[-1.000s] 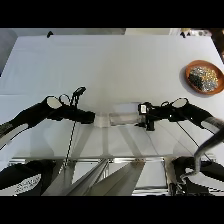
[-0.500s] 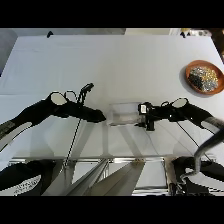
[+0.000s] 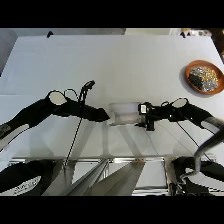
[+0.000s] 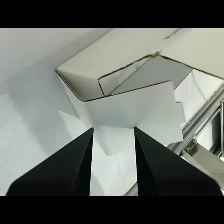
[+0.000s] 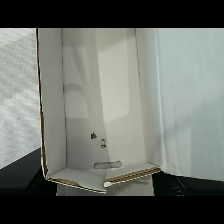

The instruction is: Fold the box and place the chain.

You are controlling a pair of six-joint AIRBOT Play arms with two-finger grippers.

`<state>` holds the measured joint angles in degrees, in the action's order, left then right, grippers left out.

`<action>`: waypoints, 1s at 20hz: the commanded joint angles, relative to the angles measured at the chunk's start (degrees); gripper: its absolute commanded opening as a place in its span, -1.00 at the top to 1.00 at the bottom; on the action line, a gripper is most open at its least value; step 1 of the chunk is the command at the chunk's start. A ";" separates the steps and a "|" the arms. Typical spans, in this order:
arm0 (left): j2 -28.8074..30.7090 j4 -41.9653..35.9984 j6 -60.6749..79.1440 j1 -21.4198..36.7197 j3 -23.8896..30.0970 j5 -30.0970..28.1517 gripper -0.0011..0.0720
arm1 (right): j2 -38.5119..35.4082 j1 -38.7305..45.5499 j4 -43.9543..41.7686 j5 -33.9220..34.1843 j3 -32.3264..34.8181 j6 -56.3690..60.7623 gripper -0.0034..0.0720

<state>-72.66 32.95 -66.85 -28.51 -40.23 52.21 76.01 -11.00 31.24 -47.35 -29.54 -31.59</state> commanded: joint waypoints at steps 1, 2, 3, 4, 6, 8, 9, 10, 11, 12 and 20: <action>-0.13 0.11 -1.66 -1.84 -0.07 -1.18 0.12 | 0.00 0.00 -0.02 0.00 0.02 0.02 0.02; -0.26 0.24 -2.84 -2.51 -0.09 -1.77 -0.03 | 0.00 0.00 -0.02 0.00 0.02 0.02 0.02; -0.50 0.61 -4.04 -3.19 -0.17 -2.38 -0.11 | 0.00 0.00 0.00 0.00 0.02 0.02 0.02; -0.79 1.16 -5.03 -3.82 -0.24 -2.99 -0.11 | 0.00 0.00 -0.02 0.00 0.02 0.02 0.02; -1.03 2.40 -7.65 -4.76 -0.33 -3.69 -0.11 | 0.00 0.00 -0.02 0.00 0.02 0.02 0.02; -1.09 4.52 -11.04 -5.18 -0.63 -4.33 -0.17 | 0.00 0.00 0.00 0.00 0.02 0.02 0.02; -1.14 5.68 -13.53 -5.51 -1.05 -4.98 -0.17 | 0.00 0.00 0.00 0.00 0.02 0.02 0.02; -1.20 7.19 -15.52 -6.01 -1.68 -5.68 -0.17 | 0.00 0.00 -0.02 0.02 0.02 0.02 0.02; -1.49 9.31 -18.01 -6.58 -2.82 -5.81 -0.17 | 0.00 0.00 0.00 -0.02 0.02 0.02 0.02; -2.01 11.17 -20.96 -7.13 -4.13 -5.70 -0.17 | 0.00 0.00 0.00 0.00 0.02 0.02 0.02; -9.20 23.78 -39.47 -12.59 -15.93 0.09 -0.18 | 0.00 0.00 0.00 0.00 0.02 0.02 0.02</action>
<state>-79.53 52.14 -99.09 -39.40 -52.56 49.87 76.01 -11.00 31.24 -47.35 -29.54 -31.57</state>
